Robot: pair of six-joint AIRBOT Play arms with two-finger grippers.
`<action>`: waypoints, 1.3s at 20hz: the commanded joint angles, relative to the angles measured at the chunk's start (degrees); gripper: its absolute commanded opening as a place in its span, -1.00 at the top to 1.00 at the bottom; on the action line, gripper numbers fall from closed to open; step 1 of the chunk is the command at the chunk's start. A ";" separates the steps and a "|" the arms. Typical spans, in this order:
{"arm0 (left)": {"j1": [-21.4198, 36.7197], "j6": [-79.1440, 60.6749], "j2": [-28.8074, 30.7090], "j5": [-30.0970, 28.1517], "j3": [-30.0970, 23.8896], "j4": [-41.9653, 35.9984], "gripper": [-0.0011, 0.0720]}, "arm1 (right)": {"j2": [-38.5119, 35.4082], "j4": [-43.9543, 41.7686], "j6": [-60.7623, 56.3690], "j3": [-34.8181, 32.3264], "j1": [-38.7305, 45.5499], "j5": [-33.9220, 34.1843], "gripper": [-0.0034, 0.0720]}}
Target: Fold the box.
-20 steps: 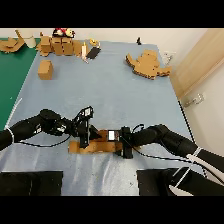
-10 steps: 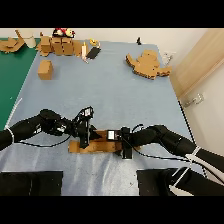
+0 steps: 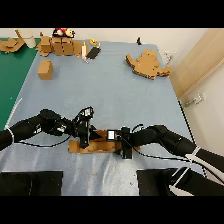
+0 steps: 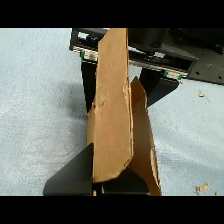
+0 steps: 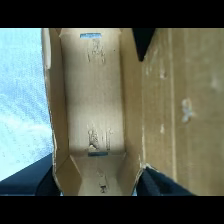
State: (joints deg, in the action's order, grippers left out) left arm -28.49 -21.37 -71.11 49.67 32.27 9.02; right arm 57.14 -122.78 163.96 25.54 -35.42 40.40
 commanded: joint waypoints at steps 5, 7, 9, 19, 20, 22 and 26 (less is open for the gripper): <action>-0.07 0.00 0.04 -0.02 0.04 -0.02 0.93 | 0.04 0.00 0.00 0.04 -0.04 -0.02 -0.63; -0.07 0.00 0.04 -0.04 0.04 -0.02 0.93 | 0.04 -0.02 0.00 0.04 -0.04 -0.02 -0.63; -0.04 0.00 0.04 -0.04 0.04 -0.02 0.93 | 0.04 0.00 0.00 0.04 -0.04 -0.04 -0.63; -0.11 0.59 0.04 0.22 0.04 -0.22 0.93 | 0.04 -0.02 0.00 0.04 -0.04 -0.02 -0.63; -0.11 1.90 0.04 0.11 0.04 -0.22 0.93 | 0.04 -0.04 0.00 0.04 -0.04 0.00 -0.64; -0.09 5.03 0.04 -1.36 0.04 -0.17 0.93 | 0.04 -0.02 0.00 0.04 -0.04 0.00 -0.63; 0.11 12.07 0.04 -3.54 0.04 -0.07 -0.52 | 0.04 -0.02 0.00 0.04 -0.04 0.11 -0.64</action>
